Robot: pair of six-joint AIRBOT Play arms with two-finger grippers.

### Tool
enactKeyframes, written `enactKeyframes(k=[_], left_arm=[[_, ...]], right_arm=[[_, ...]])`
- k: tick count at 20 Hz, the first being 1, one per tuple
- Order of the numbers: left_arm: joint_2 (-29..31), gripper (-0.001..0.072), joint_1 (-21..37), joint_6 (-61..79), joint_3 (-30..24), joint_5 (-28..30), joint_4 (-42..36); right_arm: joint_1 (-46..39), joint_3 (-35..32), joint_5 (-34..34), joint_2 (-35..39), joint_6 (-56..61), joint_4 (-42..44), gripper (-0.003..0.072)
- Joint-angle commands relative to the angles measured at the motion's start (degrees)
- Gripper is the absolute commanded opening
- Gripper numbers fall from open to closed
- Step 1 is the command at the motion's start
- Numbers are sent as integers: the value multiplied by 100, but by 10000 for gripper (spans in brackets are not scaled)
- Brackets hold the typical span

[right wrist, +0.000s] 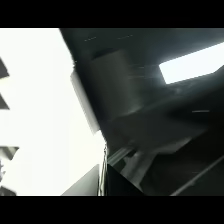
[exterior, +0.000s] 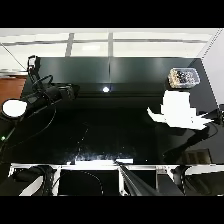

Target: Fold the box and place the chain.

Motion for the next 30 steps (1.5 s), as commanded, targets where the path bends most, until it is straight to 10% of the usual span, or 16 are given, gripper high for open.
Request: enactKeyframes(k=[1, 14, 17, 24, 30], left_arm=[[-2, 706, -4, 0, 2, -4, -2], [-372, 691, -505, -507, -2, -890, -31], [-1093, 690, -551, -1259, -2, -1816, -203], [-2677, 691, -365, 1788, 76, -3045, -2682], [-3792, 690, -649, 2750, 772, -3989, -2664]], right_arm=[[356, -426, 98, 525, -238, 232, 46], [3991, -5038, -3075, 5471, -1611, 2476, 45], [4758, -5383, -3685, 5788, -1578, 2476, 45], [5381, -5405, -4109, 5786, -1366, 2474, 45], [5381, -5407, -4026, 5786, -1196, 2470, 46]])
